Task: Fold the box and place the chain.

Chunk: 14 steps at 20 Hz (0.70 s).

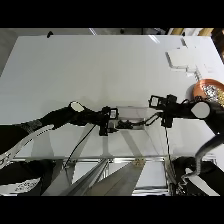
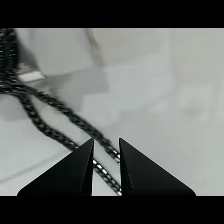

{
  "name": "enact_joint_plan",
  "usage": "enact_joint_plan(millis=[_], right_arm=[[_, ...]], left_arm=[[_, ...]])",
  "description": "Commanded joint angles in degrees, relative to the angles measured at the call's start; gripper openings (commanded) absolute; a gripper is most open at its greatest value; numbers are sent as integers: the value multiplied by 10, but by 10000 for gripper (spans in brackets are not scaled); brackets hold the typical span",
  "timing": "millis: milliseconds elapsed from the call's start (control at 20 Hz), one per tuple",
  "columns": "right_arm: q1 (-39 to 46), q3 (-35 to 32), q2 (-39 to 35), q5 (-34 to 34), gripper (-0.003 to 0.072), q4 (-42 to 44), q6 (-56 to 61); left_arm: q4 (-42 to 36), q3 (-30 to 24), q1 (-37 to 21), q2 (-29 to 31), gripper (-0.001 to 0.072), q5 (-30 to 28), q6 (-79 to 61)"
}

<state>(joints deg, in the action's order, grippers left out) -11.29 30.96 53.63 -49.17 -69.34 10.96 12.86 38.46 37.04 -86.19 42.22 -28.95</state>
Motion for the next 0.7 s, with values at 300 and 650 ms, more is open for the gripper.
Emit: enact_joint_plan(millis=[300,650], right_arm=[[-33,0,111,37,158,17,-115],[-33,0,112,37,157,15,-141]], left_arm=[[0,0,0,0,271,0,0],[0,0,0,0,271,0,0]])
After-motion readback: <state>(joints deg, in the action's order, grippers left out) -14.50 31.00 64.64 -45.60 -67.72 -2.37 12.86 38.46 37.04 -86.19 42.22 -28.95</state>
